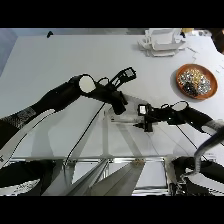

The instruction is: Fold the box and place the chain.

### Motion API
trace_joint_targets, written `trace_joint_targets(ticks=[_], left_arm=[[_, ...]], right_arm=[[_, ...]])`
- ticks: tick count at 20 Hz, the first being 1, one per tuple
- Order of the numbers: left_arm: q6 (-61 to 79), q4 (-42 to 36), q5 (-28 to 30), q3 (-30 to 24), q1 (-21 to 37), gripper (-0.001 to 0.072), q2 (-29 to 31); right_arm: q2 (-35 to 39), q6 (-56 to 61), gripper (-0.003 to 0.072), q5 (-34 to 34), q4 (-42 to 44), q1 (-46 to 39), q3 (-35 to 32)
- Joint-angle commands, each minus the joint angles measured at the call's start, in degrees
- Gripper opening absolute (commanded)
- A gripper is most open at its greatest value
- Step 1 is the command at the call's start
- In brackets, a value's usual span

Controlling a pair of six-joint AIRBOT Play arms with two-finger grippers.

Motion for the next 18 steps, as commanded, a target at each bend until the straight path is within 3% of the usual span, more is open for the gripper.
trace_joint_targets(ticks=[1, 13, 18], left_arm=[[-2.14, 2.62, -0.83, 0.02, 0.98, 0.0003, 0.81], [-2.16, 10.27, -12.20, 0.02, 7.74, 0.0004, 13.27], [-2.16, 10.97, -17.33, -0.04, 9.90, 0.0004, 13.42]], right_arm=[[0.02, -0.09, 0.0316, 0.22, -0.07, -0.02, -0.02], [0.02, -0.09, 0.0316, 0.55, 0.28, -0.02, 0.02], [0.07, -0.09, 0.0316, -1.36, 0.33, 0.00, 0.02]])
